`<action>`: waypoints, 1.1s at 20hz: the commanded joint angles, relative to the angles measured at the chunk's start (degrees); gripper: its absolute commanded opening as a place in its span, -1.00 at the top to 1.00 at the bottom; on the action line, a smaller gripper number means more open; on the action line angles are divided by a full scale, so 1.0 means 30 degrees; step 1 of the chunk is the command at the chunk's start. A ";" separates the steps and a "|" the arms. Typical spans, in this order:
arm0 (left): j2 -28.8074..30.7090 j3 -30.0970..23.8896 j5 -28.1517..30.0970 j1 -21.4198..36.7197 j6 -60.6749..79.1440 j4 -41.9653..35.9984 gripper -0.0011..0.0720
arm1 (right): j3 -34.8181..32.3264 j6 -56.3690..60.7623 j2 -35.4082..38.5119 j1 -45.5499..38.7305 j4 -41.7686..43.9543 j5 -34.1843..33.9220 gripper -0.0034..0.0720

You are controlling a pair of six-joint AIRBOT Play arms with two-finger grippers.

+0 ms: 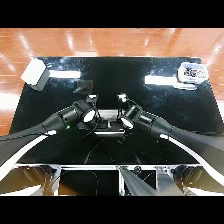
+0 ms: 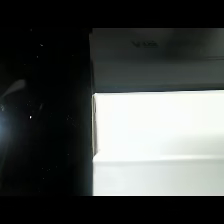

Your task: Fold the box and place the chain.

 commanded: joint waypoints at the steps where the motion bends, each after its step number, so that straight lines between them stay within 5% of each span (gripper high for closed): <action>1: -0.0007 0.0000 -0.0015 -0.0007 0.0058 0.0102 0.91 | 0.0000 -0.0634 -0.0007 0.0007 0.0408 -0.0175 0.84; 4: -0.0007 0.0000 -0.0015 -0.0007 0.0058 0.0102 0.91 | 0.0000 -0.0692 -0.0007 0.0007 0.0452 -0.0160 0.83; 5: -0.0007 0.0000 -0.0015 -0.0007 0.0058 0.0102 0.91 | 0.0000 -0.0685 -0.0007 0.0007 0.0474 -0.0153 0.61; 6: -0.0007 0.0000 -0.0015 -0.0007 0.0058 0.0102 0.91 | 0.0000 -0.0692 -0.0007 0.0007 0.0474 -0.0153 -0.14; 7: -0.0007 0.0000 -0.0015 -0.0007 0.0058 0.0102 0.91 | 0.0000 -0.0758 -0.0007 0.0007 0.0474 -0.0117 -0.25; 11: -0.0007 0.0000 -0.0015 -0.0007 0.0058 0.0095 0.91 | 0.0000 -0.0940 -0.0007 0.0007 0.0474 -0.0080 0.14; 12: -0.0007 0.0000 -0.0022 -0.0007 0.0058 0.0095 0.91 | 0.0000 -0.1173 -0.0007 0.0007 0.0481 -0.0087 0.73; 16: -0.0007 0.0000 -0.0015 -0.0007 0.0058 0.0102 0.91 | 0.0000 -0.1355 -0.0007 0.0007 0.0503 -0.0080 0.84; 17: -0.0007 0.0000 -0.0015 -0.0007 0.0058 0.0095 0.91 | 0.0000 -0.1355 -0.0007 0.0007 0.0648 -0.0073 0.77; 19: -0.0007 0.0000 -0.0022 -0.0007 0.0058 0.0095 0.91 | 0.0000 -0.1406 0.0000 0.0007 0.0831 0.0146 -0.26; 22: -0.0007 0.0000 -0.0015 -0.0007 0.0058 0.0102 0.91 | 0.0000 -0.1880 0.0117 0.0007 0.0758 0.0714 -0.32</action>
